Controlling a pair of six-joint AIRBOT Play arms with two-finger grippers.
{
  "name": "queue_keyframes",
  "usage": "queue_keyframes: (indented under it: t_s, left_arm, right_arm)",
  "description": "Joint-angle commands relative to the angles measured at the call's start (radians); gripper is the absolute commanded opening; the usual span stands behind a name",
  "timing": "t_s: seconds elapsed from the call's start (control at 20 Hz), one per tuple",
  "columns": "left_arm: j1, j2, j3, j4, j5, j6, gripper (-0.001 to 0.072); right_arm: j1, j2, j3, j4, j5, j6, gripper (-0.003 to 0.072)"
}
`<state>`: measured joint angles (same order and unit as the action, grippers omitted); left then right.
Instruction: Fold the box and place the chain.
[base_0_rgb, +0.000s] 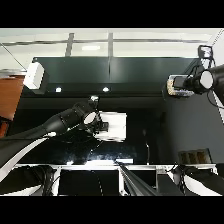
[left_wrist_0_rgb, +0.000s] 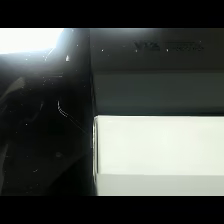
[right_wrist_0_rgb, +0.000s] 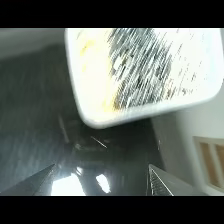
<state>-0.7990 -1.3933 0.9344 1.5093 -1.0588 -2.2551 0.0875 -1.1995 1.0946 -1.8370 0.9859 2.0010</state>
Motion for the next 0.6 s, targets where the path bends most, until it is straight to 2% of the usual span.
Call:
queue_keyframes:
  t_s: [0.0,0.15,0.2,0.25,0.55]
  left_arm:
    - [0.003,0.0,0.0,0.0,0.001,-0.004,0.0027]
    - [0.004,0.0,0.0,-0.001,0.001,-0.004,0.0027]
    - [0.004,0.0,0.0,-0.003,-0.001,-0.004,0.0027]
    - [0.004,0.0,0.0,-0.003,0.0,-0.004,0.0027]
    - [0.004,0.0,0.0,-0.003,-0.008,-0.004,0.0027]
  right_arm:
    - [-0.15,-0.164,0.085,0.064,-0.153,-0.06,0.0711]
    - [-0.178,-0.313,0.188,0.069,-0.143,-0.069,0.0691]
    - [-0.181,-0.354,0.214,0.072,-0.137,-0.069,0.0617]
    - [-0.181,-0.39,0.233,0.072,-0.136,-0.069,0.0602]
    - [-0.183,-0.506,0.264,0.082,-0.145,-0.068,0.0595]
